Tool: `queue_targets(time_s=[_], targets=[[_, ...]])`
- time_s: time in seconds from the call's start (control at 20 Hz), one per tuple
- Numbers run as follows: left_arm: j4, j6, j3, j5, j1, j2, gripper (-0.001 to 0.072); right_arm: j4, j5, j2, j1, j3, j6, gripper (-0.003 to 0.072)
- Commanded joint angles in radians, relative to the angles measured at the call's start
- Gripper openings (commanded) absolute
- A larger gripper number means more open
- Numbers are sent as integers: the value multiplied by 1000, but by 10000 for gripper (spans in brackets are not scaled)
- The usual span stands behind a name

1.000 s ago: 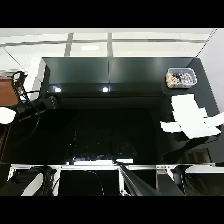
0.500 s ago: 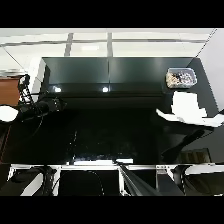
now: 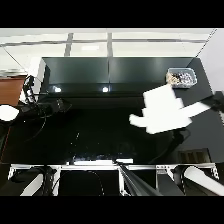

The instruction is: Fold the box and place the chain.

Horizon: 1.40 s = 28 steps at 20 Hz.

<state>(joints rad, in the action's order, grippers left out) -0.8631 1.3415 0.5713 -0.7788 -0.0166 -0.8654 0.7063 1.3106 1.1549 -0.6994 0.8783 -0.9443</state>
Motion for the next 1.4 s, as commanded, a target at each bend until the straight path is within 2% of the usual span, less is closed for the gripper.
queue_targets(time_s=[0.0,0.15,0.4,0.55,0.8,1.05,1.1,1.15,1.25,1.3,1.35], targets=[[251,-206,2,14,-39,-33,709,-209,-168,-195,212,-285,26,15],[274,-217,52,2,-87,-157,709,-358,-361,-284,422,-429,25,15],[274,-207,249,-112,-179,-460,709,-363,-517,-287,661,-443,-2,16],[278,-102,332,-194,-202,-601,709,-362,-535,-287,710,-443,-2,16],[330,-135,361,-312,-201,-753,709,-362,-518,-287,714,-443,-2,16],[637,-447,362,-488,-209,-866,709,-362,-519,-288,714,-443,-2,16],[680,-512,366,-545,-209,-888,709,-362,-519,-288,714,-443,-2,16],[667,-533,378,-583,-209,-903,706,-362,-519,-287,714,-443,-2,16],[544,-547,423,-626,-209,-918,647,-362,-521,-288,714,-443,-2,16],[476,-571,451,-646,-209,-918,585,-362,-524,-287,714,-443,-2,16],[418,-600,477,-668,-209,-918,490,-362,-527,-287,714,-443,-2,16]])
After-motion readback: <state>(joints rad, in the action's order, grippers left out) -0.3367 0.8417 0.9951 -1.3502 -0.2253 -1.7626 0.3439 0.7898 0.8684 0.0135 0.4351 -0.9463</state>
